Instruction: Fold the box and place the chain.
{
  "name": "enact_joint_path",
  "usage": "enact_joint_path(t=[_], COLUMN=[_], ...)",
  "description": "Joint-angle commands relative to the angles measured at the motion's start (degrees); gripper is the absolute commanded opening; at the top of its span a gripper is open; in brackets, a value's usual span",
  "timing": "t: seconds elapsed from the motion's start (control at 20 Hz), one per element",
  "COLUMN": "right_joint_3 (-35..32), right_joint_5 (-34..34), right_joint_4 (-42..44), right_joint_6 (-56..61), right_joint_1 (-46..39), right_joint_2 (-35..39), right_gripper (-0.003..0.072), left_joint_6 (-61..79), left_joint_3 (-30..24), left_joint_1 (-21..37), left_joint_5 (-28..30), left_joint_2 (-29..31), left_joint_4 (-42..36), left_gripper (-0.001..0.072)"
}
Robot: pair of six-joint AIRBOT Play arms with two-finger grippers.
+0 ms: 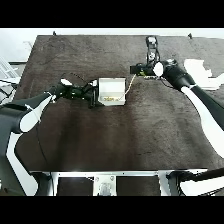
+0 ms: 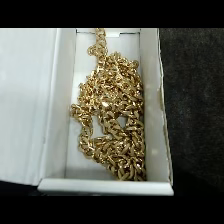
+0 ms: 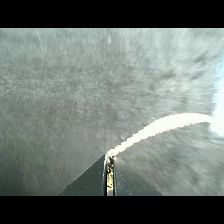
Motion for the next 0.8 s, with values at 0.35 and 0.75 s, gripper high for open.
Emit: enact_joint_path(t=[0.35, 0.75], right_joint_3=[0.04, 0.07], right_joint_5=[9.40, 4.15], right_joint_4=[-6.82, -6.82], right_joint_6=[0.02, 2.03], right_joint_1=[10.80, 23.58], right_joint_2=[16.57, 18.86], right_gripper=[0.0004, 0.0004], left_joint_6=[0.00, 0.00], left_joint_3=[0.02, 0.02], left_joint_1=[-0.02, -0.02], left_joint_5=[0.07, 0.09], left_joint_2=[0.04, 0.04], left_joint_4=[0.02, 0.02], left_gripper=[0.0290, 0.0289])
